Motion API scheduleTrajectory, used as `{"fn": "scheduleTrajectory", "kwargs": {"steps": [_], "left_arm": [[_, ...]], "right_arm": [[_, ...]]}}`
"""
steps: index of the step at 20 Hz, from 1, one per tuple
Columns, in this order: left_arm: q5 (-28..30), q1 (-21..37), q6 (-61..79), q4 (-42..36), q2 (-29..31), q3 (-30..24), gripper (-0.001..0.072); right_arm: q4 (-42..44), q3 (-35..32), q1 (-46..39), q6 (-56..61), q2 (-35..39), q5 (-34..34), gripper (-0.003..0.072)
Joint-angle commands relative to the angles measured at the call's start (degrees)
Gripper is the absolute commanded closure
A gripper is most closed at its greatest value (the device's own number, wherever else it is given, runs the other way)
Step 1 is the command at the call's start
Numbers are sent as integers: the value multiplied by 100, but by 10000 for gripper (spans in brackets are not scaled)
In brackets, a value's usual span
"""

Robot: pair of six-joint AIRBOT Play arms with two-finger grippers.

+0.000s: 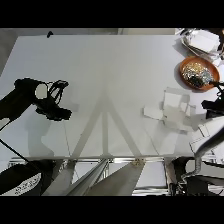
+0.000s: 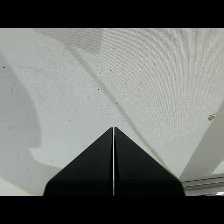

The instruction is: Fold the box and place the chain.

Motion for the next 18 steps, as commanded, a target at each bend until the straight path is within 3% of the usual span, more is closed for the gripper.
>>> {"fn": "scheduleTrajectory", "kwargs": {"steps": [1,7,11,15,18], "left_arm": [[0,-2,0,2,2,-2,701],[0,-4,0,2,2,-2,701],[2,-2,0,2,4,-2,701],[31,-4,-2,-50,2,-2,701],[577,-11,138,-195,2,-4,701]], "right_arm": [[1145,-17,717,-610,743,-457,673],[2979,-1029,1991,-1414,2046,-1504,673],[3104,-1980,2653,-1574,2277,-1993,672],[3104,-2463,3008,-1604,2277,-2492,672],[3119,-2546,3161,-1593,2277,-2651,672]]}}
